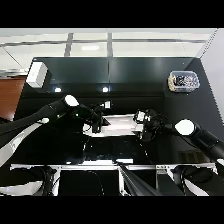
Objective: Fold the box and place the chain.
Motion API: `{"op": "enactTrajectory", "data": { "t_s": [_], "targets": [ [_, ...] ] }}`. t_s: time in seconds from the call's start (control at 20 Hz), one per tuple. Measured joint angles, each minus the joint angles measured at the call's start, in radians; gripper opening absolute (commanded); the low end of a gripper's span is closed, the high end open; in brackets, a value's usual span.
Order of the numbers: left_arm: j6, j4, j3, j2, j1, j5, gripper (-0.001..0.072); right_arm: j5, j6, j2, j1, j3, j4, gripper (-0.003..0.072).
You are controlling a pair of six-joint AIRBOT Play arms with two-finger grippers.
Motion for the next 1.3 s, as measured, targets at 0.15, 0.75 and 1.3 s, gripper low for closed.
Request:
{"op": "enactTrajectory", "data": {
  "t_s": [0.15, 0.75, 1.3],
  "targets": [
    [0.002, 0.0, 0.0, 0.0, 0.0, -0.001, 0.0027, 0.068, -0.087, -0.037, -0.018, 0.002, 0.056, 0.0709],
    [0.002, 0.002, 0.0, -0.001, 0.0, -0.006, 0.0027, 0.119, -0.37, -0.175, -0.028, 0.005, 0.202, 0.071],
    [0.0, -0.003, 0.0, -0.001, -0.001, -0.003, 0.0027, 0.123, -0.338, -0.254, -0.023, 0.024, 0.151, 0.071]
  ]
}}
